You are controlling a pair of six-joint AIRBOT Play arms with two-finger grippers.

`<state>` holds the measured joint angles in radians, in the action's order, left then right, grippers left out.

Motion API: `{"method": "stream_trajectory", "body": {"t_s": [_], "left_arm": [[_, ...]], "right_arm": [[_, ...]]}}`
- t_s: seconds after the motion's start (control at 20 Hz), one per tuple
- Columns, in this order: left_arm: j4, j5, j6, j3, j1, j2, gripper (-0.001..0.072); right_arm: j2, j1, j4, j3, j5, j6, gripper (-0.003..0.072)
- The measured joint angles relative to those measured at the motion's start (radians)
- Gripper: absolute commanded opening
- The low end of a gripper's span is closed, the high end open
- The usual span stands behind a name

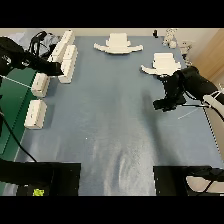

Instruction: Fold the box.

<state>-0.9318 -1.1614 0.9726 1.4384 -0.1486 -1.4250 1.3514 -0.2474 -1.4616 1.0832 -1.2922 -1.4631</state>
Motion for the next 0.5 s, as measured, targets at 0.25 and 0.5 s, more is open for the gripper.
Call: {"method": "stream_trajectory", "body": {"t_s": [0.25, 0.5], "left_arm": [[-0.042, 0.004, 0.078, -0.270, 0.127, 0.197, 0.0014], [-0.055, 0.070, 0.135, -0.509, 0.290, 0.315, 0.0015]], "right_arm": [[0.000, 0.000, 0.000, 0.000, 0.000, 0.000, 0.0005], [0.000, 0.000, 0.000, 0.000, 0.000, 0.000, 0.0005]]}}
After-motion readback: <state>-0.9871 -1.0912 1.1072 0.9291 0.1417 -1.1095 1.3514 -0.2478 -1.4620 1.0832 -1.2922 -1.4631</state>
